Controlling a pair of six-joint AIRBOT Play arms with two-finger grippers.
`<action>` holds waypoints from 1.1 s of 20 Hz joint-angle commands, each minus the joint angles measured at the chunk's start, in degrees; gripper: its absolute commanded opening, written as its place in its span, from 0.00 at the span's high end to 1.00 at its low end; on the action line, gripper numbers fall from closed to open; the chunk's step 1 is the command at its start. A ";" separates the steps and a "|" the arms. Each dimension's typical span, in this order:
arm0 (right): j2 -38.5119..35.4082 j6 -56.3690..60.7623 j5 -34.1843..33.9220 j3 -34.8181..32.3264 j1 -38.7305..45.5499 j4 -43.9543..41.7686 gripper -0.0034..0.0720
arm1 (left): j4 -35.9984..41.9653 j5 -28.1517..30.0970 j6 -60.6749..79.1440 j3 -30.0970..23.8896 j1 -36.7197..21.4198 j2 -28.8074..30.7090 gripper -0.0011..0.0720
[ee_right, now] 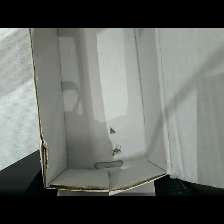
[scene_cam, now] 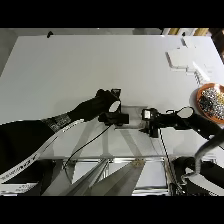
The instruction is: Fold the box and place the chain.
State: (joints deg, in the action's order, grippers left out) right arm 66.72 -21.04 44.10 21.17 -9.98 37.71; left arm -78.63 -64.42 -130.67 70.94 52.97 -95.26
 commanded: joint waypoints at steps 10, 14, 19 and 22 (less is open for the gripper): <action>-0.04 0.02 0.02 -0.02 -0.02 -0.02 0.43 | -3.48 -0.50 -5.22 0.72 1.36 -1.07 0.94; -0.04 0.02 0.02 -0.02 -0.02 -0.02 0.43 | -3.56 -0.31 -5.22 1.42 1.36 -1.09 0.79; -0.04 0.02 0.00 -0.02 -0.02 0.00 0.43 | -4.02 -0.24 -5.25 1.42 1.36 -1.09 0.76; -0.04 0.02 0.02 -0.02 -0.02 -0.02 0.43 | -4.59 -0.33 -5.25 1.42 1.36 -1.09 0.98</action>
